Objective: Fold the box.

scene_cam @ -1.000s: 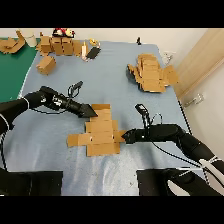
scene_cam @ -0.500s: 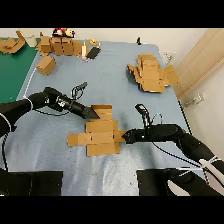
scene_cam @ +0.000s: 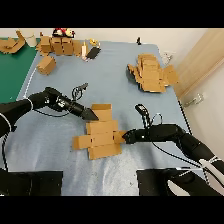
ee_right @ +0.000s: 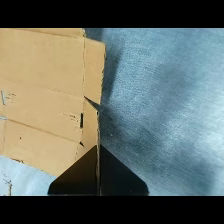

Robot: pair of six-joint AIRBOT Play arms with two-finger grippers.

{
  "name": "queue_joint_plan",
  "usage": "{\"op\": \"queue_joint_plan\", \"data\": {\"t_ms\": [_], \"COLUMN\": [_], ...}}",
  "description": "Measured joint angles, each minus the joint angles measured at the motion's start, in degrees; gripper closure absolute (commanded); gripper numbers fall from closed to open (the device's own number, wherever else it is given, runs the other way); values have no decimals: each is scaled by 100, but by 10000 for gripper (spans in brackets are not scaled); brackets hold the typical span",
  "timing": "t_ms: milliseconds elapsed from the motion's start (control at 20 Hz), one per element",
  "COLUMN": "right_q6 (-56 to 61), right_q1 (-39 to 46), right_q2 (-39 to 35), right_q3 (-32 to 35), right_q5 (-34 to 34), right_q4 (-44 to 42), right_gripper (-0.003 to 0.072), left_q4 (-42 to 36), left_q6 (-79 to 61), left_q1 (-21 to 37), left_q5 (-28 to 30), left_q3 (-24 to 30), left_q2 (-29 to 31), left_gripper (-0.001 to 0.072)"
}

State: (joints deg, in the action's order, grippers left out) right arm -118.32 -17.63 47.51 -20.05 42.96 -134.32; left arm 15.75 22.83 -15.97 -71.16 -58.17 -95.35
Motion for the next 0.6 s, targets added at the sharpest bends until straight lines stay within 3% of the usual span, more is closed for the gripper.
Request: {"op": "queue_joint_plan", "data": {"t_ms": [50, 100, 300, 600], "right_q6": [2, 4, 310, 1266], "right_q1": [0, 2, 127, 903], "right_q2": [0, -2, -2, -50], "right_q3": [0, 0, -138, -1095], "right_q5": [-7, -17, 17, 911], "right_q4": [0, 11, 273, 1202], "right_gripper": [402, 329, 329, 329], "left_q4": [17, 46, -138, -378], "left_q6": [-61, -109, -297, -1305], "left_q1": [0, 0, -35, -352], "left_q5": [-9, -28, -31, 92], "left_q3": [0, 0, 0, 7], "left_q2": [0, 0, 52, 415], "left_gripper": [698, 697, 698, 698]}}
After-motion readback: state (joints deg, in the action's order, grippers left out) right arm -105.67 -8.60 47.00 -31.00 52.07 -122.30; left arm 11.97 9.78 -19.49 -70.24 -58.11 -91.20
